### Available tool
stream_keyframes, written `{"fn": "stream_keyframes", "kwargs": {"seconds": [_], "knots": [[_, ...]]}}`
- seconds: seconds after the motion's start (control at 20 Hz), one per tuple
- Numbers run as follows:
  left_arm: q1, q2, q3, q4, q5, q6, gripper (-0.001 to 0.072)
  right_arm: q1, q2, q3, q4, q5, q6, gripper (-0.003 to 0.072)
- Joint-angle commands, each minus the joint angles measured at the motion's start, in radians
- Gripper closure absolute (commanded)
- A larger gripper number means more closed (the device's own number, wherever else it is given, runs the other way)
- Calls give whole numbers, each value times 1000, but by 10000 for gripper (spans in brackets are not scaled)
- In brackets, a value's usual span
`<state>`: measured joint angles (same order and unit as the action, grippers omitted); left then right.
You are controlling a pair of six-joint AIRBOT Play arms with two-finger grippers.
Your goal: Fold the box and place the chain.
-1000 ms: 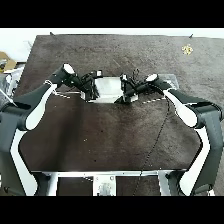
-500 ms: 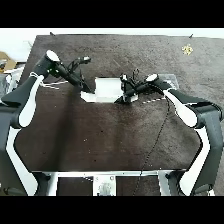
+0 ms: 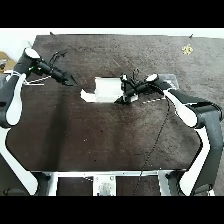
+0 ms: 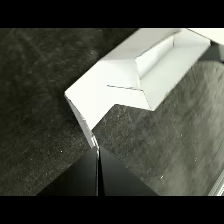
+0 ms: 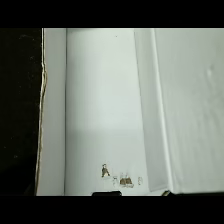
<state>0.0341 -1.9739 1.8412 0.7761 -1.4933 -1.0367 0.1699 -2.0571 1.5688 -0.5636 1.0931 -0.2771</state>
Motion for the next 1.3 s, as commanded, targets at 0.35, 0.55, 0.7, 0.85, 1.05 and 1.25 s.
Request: {"fn": "stream_keyframes", "kwargs": {"seconds": [0.35, 0.55, 0.7, 0.85, 1.05, 1.25], "knots": [[23, 83, -327, -60, 201, -134, 701, -1, 0, 0, 0, 2, 0, 241], [23, 83, -403, -71, 298, -132, 700, -1, 0, 0, 0, 2, 0, 241], [14, 82, -424, -77, 346, -132, 700, -1, 0, 0, 0, 2, 0, 241], [-48, 81, -428, -76, 383, -114, 700, -1, 0, 0, 0, 2, 0, 241], [-103, 80, -428, -119, 464, -125, 699, -1, 0, 0, 0, 2, 0, 241], [-103, 81, -412, -259, 395, -43, 699, -1, 0, 0, 0, 2, 0, 241]]}}
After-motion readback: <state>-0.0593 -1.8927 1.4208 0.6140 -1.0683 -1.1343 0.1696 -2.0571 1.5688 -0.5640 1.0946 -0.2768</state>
